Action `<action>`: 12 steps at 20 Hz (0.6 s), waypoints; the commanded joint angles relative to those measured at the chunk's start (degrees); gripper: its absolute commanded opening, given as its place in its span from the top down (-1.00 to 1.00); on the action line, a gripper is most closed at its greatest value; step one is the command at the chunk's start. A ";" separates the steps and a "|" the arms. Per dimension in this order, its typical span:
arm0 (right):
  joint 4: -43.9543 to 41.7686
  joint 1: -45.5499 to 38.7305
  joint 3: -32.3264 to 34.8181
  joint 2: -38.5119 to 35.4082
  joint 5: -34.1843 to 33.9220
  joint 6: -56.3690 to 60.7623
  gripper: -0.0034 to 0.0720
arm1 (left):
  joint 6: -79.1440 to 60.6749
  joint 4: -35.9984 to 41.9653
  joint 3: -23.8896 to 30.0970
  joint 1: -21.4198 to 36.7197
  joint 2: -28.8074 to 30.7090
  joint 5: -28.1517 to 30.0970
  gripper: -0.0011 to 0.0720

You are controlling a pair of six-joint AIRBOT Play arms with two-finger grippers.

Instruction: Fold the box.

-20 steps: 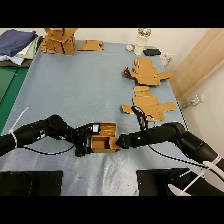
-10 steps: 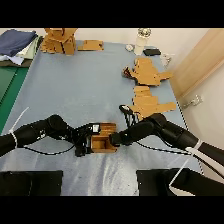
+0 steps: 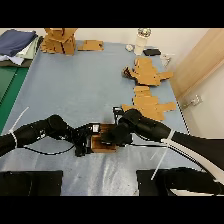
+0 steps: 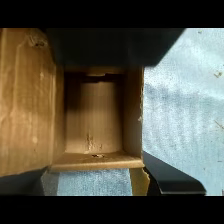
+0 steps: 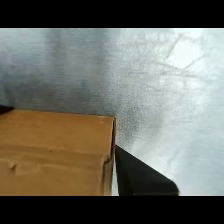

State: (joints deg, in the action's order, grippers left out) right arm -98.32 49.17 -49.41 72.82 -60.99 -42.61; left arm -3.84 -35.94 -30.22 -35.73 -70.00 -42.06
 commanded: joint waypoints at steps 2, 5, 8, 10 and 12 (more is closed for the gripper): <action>3.39 1.29 -2.34 4.76 -6.19 7.56 0.04 | 0.00 0.00 0.00 0.00 -0.02 0.00 -0.11; 4.09 1.29 -2.43 5.33 -6.78 7.65 0.77 | 0.00 0.00 -0.02 0.00 -0.02 0.00 -0.11; 3.93 1.53 -2.60 5.33 -7.08 7.61 0.91 | 0.00 0.00 -0.02 0.00 -0.02 0.00 -0.11; 3.93 2.10 -3.54 5.31 -6.99 7.02 0.80 | 0.00 0.00 -0.02 0.00 -0.02 0.00 -0.11; 3.69 2.62 -4.98 5.11 -7.10 6.99 -0.15 | 0.00 0.00 -0.02 0.00 -0.02 0.00 -0.11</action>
